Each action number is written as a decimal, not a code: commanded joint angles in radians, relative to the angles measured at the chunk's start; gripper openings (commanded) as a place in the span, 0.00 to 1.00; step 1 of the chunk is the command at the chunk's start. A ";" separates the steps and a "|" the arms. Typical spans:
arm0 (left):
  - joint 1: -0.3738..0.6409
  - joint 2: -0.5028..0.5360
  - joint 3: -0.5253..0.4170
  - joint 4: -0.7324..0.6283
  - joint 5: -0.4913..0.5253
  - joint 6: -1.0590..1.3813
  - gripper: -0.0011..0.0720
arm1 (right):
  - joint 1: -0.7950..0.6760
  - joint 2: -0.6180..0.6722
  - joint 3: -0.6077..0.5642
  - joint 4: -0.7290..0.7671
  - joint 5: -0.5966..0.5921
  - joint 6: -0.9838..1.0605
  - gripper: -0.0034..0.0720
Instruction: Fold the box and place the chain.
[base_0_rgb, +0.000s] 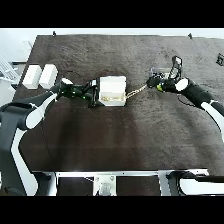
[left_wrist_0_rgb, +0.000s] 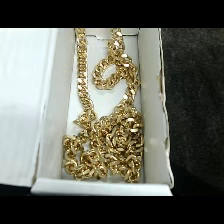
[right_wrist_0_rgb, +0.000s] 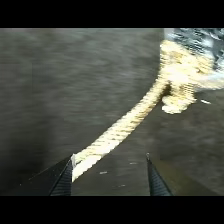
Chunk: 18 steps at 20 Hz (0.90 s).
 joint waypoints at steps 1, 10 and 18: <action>0.001 0.001 0.000 0.000 0.001 0.000 0.81 | -0.033 -0.103 0.035 0.010 -0.033 0.005 0.75; 0.001 0.001 0.000 0.000 0.000 0.000 0.81 | -0.033 -0.269 0.199 0.028 -0.035 -0.001 0.75; 0.001 0.001 0.000 0.000 -0.001 0.000 0.81 | -0.032 -0.346 0.261 0.029 -0.032 -0.048 0.75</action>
